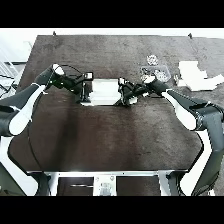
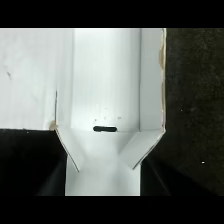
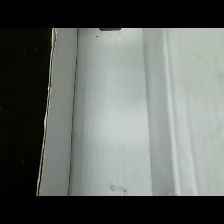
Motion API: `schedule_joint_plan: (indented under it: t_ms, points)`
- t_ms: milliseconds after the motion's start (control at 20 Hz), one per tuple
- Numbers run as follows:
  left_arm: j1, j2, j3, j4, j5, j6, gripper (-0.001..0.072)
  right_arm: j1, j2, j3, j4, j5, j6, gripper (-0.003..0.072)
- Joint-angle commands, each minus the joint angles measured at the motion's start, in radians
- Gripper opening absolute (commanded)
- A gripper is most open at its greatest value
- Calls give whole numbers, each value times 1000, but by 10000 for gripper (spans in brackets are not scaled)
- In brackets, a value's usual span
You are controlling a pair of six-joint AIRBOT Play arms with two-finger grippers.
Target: Fold the box and place the chain.
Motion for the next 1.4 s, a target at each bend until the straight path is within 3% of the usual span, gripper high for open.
schedule_joint_plan:
  t_ms: [0, 100, 200, 850, 1350]
  points:
    - [-5, -10, -7, -8, 31, 16, 515, 1, 0, 0, 0, 0, 0, 580]
    - [-5, -18, -7, -11, 35, 21, 513, 1, 0, 0, 0, 0, 0, 580]
    - [-5, -19, -7, -16, 31, 32, 351, 1, 0, 0, 0, 0, 0, 580]
    - [-5, -22, -7, -184, 20, 140, 345, 1, 0, 0, 0, 0, 0, 580]
    - [-5, -80, -7, -299, 13, 194, 345, 1, 0, 0, 0, 0, 0, 580]
